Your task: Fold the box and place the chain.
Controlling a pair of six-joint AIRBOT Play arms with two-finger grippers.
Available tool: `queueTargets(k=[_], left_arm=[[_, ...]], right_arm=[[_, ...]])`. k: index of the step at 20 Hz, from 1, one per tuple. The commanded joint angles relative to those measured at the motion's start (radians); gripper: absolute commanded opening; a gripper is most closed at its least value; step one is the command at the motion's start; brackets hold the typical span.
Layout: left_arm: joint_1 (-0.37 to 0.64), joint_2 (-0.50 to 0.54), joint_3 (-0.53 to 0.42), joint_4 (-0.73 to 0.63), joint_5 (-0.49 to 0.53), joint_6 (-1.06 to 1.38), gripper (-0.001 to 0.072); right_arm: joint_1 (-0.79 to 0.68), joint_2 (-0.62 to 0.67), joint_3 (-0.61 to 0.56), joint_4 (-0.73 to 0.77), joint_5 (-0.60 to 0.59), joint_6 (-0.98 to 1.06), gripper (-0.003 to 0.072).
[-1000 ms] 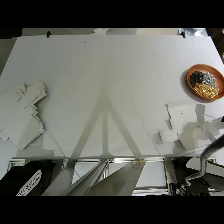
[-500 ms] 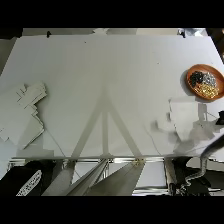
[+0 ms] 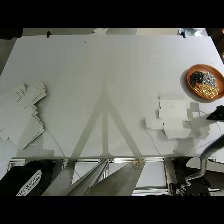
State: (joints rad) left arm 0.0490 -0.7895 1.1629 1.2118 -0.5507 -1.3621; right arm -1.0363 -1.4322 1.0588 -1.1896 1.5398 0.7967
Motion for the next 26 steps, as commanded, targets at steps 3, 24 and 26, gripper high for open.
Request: queueTargets(k=[3,24,26], left_arm=[[-0.001,0.001,0.001,0.000,0.000,0.000,0.0698],[-0.001,0.001,0.001,0.000,0.000,0.000,0.0698],[-0.001,0.001,0.000,0.000,0.000,0.000,0.0698]], right_arm=[[0.132,0.149,0.001,0.407,-0.019,-0.073,0.0007],[0.929,0.168,-0.143,0.489,-0.909,-0.174,0.0006],[0.929,0.119,-0.200,0.528,-1.013,-0.174,0.0006]])
